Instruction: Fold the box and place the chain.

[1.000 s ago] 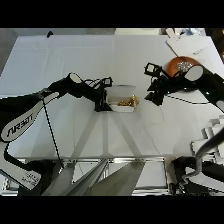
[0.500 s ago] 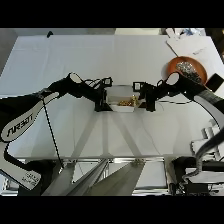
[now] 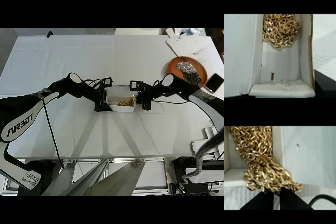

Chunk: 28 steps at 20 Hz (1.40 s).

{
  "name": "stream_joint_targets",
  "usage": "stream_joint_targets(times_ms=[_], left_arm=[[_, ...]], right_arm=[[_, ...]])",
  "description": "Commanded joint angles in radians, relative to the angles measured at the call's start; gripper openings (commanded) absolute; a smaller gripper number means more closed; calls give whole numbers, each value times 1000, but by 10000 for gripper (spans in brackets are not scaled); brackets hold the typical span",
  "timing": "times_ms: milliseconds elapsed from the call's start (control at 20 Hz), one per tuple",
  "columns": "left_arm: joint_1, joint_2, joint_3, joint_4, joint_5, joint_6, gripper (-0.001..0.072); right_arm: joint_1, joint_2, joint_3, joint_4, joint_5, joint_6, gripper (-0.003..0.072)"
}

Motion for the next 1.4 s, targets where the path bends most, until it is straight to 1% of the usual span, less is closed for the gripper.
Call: stream_joint_targets(times_ms=[0,150,350,450,600,700,1000,1150,1200,1250,1300,1350], left_arm=[[1,1,0,0,0,0,207],[0,1,0,0,0,0,207],[0,1,0,0,0,0,207],[0,0,0,0,0,0,207],[1,1,0,0,0,0,207],[0,0,0,0,0,0,207],[0,1,0,0,0,0,207],[0,1,0,0,0,0,207],[0,1,0,0,0,0,207],[0,0,0,0,0,0,207],[0,1,0,0,0,0,207],[0,0,0,0,0,0,207]], right_arm=[[1,34,0,-72,-21,135,13],[1,97,0,-72,-37,188,13],[1,217,0,-61,-22,246,13],[1,276,0,-11,17,248,14],[2,336,0,105,85,244,14],[14,346,0,149,88,245,14],[117,341,0,152,19,244,14],[138,327,0,151,14,245,16],[138,325,0,150,14,245,42],[138,325,0,145,14,245,166],[137,325,0,139,14,245,340],[130,325,0,137,16,245,362]])
